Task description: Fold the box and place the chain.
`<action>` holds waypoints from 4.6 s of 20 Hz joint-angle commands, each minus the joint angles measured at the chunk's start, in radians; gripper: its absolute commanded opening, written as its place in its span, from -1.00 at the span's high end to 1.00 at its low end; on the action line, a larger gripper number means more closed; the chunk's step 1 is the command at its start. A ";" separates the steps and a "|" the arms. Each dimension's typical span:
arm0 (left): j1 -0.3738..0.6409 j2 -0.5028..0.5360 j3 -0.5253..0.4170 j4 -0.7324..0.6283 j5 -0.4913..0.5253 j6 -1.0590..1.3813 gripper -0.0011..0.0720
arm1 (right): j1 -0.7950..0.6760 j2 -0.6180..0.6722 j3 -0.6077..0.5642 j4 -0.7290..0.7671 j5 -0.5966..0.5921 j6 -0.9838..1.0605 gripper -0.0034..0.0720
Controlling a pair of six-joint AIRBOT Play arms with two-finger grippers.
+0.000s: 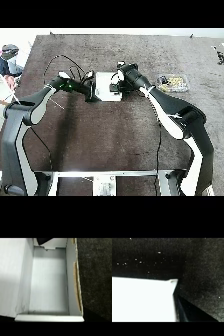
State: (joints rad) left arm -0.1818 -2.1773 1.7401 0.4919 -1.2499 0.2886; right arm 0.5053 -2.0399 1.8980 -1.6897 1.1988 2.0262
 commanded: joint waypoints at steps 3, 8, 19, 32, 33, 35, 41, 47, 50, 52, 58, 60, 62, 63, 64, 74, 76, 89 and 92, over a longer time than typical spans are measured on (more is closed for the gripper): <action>0.001 0.001 0.000 0.000 0.002 0.000 -0.31 | -0.002 0.003 0.001 -0.001 -0.001 -0.010 0.01; 0.001 0.001 0.000 0.000 0.001 0.000 -0.31 | -0.002 -0.007 0.000 0.000 -0.002 -0.010 0.48; 0.001 0.001 0.000 0.000 0.002 0.000 -0.31 | -0.002 -0.019 0.000 -0.002 -0.002 -0.005 0.89; 0.001 0.001 0.000 0.000 0.001 0.000 -0.31 | -0.002 -0.003 0.001 -0.005 -0.001 0.039 0.25; 0.001 0.001 0.000 0.000 0.002 0.000 -0.31 | -0.002 -0.001 0.001 0.003 -0.002 0.039 0.25; 0.001 0.001 0.000 0.000 0.002 0.000 -0.31 | -0.002 0.003 0.001 0.018 -0.002 0.035 0.25; 0.001 0.001 0.000 0.000 0.001 0.000 -0.31 | -0.002 0.006 0.001 0.044 0.010 0.008 0.25; 0.001 0.001 0.000 0.000 0.002 0.000 -0.31 | -0.019 0.023 0.001 0.045 0.066 -0.037 0.25; 0.001 0.001 0.000 0.000 0.002 0.000 -0.31 | -0.024 0.074 0.001 0.043 0.045 -0.069 0.25; 0.001 0.001 0.000 0.000 0.001 0.000 -0.31 | -0.033 0.108 0.001 0.044 0.043 -0.082 0.25; 0.001 0.001 0.000 0.000 0.001 0.000 -0.31 | -0.101 0.221 0.001 0.036 0.055 -0.248 0.25; 0.001 0.001 0.000 0.000 0.002 0.000 -0.31 | -0.146 0.248 0.001 0.004 0.077 -0.282 0.25; 0.001 0.001 0.000 0.000 0.002 0.000 -0.31 | -0.205 0.261 0.000 0.002 0.092 -0.323 0.25; 0.001 0.001 0.000 0.000 0.002 0.000 -0.31 | -0.235 0.262 0.000 0.002 0.098 -0.340 0.25; 0.001 0.001 0.000 0.000 0.002 0.000 -0.31 | -0.270 0.262 -0.004 0.002 0.094 -0.360 0.25; 0.001 0.001 0.000 0.000 0.002 0.000 -0.31 | -0.568 0.206 -0.079 0.079 0.027 -0.420 0.31; 0.001 0.001 0.000 0.000 0.002 0.000 -0.31 | -0.584 0.183 -0.079 0.083 0.030 -0.435 0.31; 0.001 0.001 0.000 0.000 0.001 0.000 -0.31 | -0.590 0.107 -0.078 0.121 -0.027 -0.463 0.31; 0.001 0.001 0.000 0.000 0.001 0.000 -0.31 | -0.590 0.082 -0.078 0.128 0.003 -0.463 0.31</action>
State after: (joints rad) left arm -0.1810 -2.1773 1.7405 0.4919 -1.2488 0.2882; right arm -0.0849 -1.9392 1.8198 -1.5696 1.1809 1.5642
